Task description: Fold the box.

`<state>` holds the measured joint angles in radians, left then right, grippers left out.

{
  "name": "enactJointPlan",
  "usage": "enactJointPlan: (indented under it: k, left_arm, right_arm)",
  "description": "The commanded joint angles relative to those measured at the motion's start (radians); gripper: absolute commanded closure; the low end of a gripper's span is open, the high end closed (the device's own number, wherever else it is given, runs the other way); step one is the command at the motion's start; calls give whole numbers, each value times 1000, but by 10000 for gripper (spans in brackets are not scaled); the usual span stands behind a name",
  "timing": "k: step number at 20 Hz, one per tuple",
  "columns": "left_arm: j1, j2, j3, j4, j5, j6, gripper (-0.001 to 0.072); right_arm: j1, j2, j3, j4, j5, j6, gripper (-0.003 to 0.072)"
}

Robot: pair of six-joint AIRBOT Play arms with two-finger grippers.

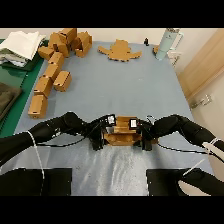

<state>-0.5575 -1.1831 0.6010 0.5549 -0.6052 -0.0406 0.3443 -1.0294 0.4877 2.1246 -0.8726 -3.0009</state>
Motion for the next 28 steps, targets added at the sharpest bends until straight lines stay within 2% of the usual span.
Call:
enactJointPlan:
  k: [1,3,4,5,6,12,19,20,21,28]
  left_arm:
    - [-13,-7,9,-9,10,2,247]
    - [-25,-7,9,-9,12,0,249]
    - [-32,-7,9,-9,13,0,318]
    - [-38,-7,9,-10,16,0,455]
    - [-46,-8,9,-10,23,0,475]
    - [-54,-9,9,-10,83,0,487]
    - [-66,-9,9,6,83,34,487]
    - [-67,-9,9,6,83,35,508]
    - [-67,-9,9,6,83,41,607]
    - [-101,-9,9,-4,129,52,605]
  right_arm:
    - [0,0,0,0,0,0,150]
    - [0,0,0,0,0,0,151]
    - [0,0,0,0,0,0,150]
    - [0,0,0,0,0,0,151]
    - [0,0,0,0,0,0,151]
    - [0,0,0,0,0,0,151]
    - [0,0,0,0,0,0,151]
    - [0,0,0,0,0,0,150]
    - [0,0,0,0,0,0,151]
    - [0,0,0,0,0,0,150]
